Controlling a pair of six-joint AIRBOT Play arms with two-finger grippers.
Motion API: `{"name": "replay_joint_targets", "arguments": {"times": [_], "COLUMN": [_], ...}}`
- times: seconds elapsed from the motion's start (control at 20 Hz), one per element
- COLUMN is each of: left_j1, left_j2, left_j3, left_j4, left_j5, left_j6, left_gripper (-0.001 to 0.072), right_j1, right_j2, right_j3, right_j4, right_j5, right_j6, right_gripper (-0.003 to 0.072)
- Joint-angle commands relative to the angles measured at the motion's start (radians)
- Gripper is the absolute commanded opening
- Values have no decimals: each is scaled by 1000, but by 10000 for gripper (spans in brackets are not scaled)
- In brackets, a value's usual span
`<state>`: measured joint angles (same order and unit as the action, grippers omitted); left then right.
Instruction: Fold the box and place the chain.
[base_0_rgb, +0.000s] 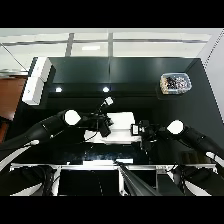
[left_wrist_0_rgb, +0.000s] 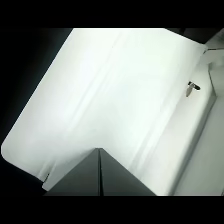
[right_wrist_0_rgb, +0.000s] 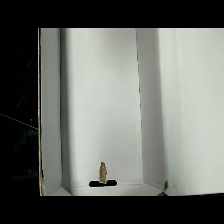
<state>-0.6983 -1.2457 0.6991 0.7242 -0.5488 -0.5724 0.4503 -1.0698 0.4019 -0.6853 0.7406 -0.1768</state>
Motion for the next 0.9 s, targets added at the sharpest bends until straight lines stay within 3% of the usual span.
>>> {"name": "replay_joint_targets", "arguments": {"times": [0.0,0.25,0.3,0.35,0.4,0.65,0.85], "left_j1": [4,144,179,217,255,341,283], "left_j2": [-9,96,127,154,175,188,188], "left_j3": [0,0,0,0,0,-1,-33], "left_j4": [17,130,140,143,144,228,267], "left_j5": [-14,-139,-183,-225,-280,-583,-570], "left_j6": [0,-69,-68,-69,-95,-57,266], "left_gripper": [29,37,153,511,712,712,712], "right_j1": [0,0,0,0,0,0,0], "right_j2": [1,1,1,1,1,1,1], "right_j3": [1,1,1,1,1,1,1], "right_j4": [1,0,1,1,0,1,1], "right_j5": [-4,-4,-5,-5,-5,-8,-8], "right_j6": [0,0,0,0,0,1,1], "right_gripper": [477,477,477,477,477,477,477]}}
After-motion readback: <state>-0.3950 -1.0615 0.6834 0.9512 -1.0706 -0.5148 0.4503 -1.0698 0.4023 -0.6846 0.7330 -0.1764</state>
